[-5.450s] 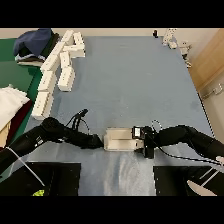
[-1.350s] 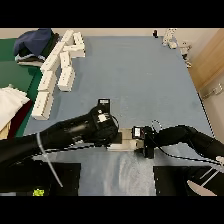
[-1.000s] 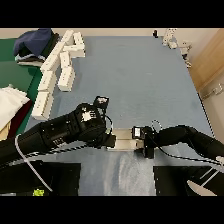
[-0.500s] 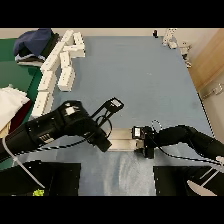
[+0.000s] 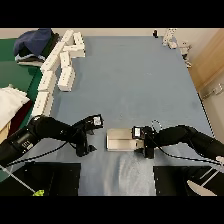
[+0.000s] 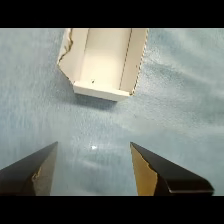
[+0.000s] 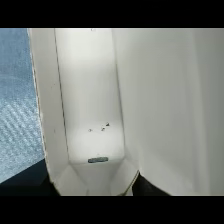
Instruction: Fold the box.
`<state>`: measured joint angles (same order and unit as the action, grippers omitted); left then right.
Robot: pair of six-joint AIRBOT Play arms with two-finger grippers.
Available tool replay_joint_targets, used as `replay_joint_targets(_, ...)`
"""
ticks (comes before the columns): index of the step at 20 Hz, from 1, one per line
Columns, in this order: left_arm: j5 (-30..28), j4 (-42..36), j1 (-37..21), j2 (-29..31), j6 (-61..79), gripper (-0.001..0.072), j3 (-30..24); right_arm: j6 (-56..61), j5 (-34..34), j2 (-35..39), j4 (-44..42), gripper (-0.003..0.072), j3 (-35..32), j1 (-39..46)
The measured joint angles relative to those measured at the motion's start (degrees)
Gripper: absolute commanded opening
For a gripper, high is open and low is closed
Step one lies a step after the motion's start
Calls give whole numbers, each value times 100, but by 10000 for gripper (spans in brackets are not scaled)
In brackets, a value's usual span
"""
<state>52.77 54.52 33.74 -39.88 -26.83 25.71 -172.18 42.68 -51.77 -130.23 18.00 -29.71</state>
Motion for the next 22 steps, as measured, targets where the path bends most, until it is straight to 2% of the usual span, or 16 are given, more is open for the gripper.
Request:
replay_joint_targets(3, -629, -774, -79, -186, 1300, 684, -417, 2, -2, 0, 0, 514, 0, 0)
replay_joint_targets(9, -1495, -2114, 240, -988, 2865, 685, -649, 0, 0, 0, 0, 514, 0, 0)
replay_joint_targets(14, -1923, -2662, 463, -1451, 3314, 684, -671, 2, -2, 0, 0, 514, 0, 0)
replay_joint_targets(22, -2199, -3143, 737, -1738, 3829, 684, -671, 0, -2, 0, 2, 514, 0, 0)
